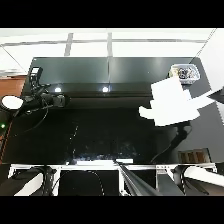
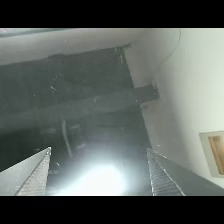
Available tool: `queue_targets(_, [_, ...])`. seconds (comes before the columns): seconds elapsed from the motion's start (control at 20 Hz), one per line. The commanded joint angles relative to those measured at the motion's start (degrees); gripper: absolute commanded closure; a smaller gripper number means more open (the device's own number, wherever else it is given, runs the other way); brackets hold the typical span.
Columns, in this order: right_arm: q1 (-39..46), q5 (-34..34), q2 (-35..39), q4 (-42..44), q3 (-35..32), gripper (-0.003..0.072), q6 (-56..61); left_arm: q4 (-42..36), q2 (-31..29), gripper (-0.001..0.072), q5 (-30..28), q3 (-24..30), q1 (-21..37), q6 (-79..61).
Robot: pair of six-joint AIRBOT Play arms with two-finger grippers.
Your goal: Fold the box and place the chain.
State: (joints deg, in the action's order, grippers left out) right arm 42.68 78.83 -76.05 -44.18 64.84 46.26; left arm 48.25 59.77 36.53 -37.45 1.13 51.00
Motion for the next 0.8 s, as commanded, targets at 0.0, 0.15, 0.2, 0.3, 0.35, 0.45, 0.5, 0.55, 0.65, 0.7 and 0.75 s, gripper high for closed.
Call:
queue_targets(0.0, [-8.9, -9.5, 15.5, 12.5, -18.8, 0.0672, -4.6, -2.6, 1.1, 0.0008, 1.9, 0.0, -0.3, 0.0])
queue_targets(0.15, [-18.3, -18.4, 26.6, 30.8, -36.6, 0.0673, -12.9, -6.5, 1.4, 0.0007, 3.8, 0.0, -2.8, 0.0])
queue_targets(0.2, [-22.9, -22.6, 28.9, 33.3, -41.2, 0.0672, -13.5, -7.3, 1.5, 0.0007, 4.1, 0.0, -4.2, 0.0])
queue_targets(0.3, [-32.6, -29.4, 29.8, 35.1, -46.9, 0.0672, -13.8, -8.0, 2.1, 0.0008, 4.3, -0.6, -8.0, 0.0])
queue_targets(0.35, [-37.1, -33.0, 29.8, 35.6, -48.3, 0.0672, -13.8, -9.0, 2.9, 0.0008, 4.6, -1.3, -9.6, 0.0])
queue_targets(0.45, [-44.9, -40.0, 29.8, 36.1, -49.3, 0.0672, -13.7, -12.2, 6.3, 0.0008, 7.0, -4.0, -11.0, 0.9])
queue_targets(0.5, [-47.2, -42.2, 29.8, 36.3, -49.3, 0.0672, -13.7, -13.0, 8.8, 0.0008, 9.3, -5.6, -10.7, 2.8])
queue_targets(0.55, [-48.8, -43.7, 29.8, 36.8, -49.3, 0.0671, -13.7, -13.0, 11.8, 0.0008, 13.0, -7.6, -10.1, 4.8])
queue_targets(0.65, [-50.2, -44.4, 29.8, 36.9, -49.3, 0.0672, -13.7, -13.5, 19.4, 0.0008, 23.1, -11.5, -8.9, 5.2])
queue_targets(0.7, [-50.3, -44.2, 29.8, 36.9, -49.3, 0.0672, -13.5, -14.7, 22.6, 0.0008, 26.0, -12.4, -8.9, 5.0])
queue_targets(0.75, [-50.3, -44.1, 29.8, 36.9, -49.3, 0.0671, -13.5, -17.0, 25.5, 0.0007, 28.1, -13.1, -8.9, 3.8])
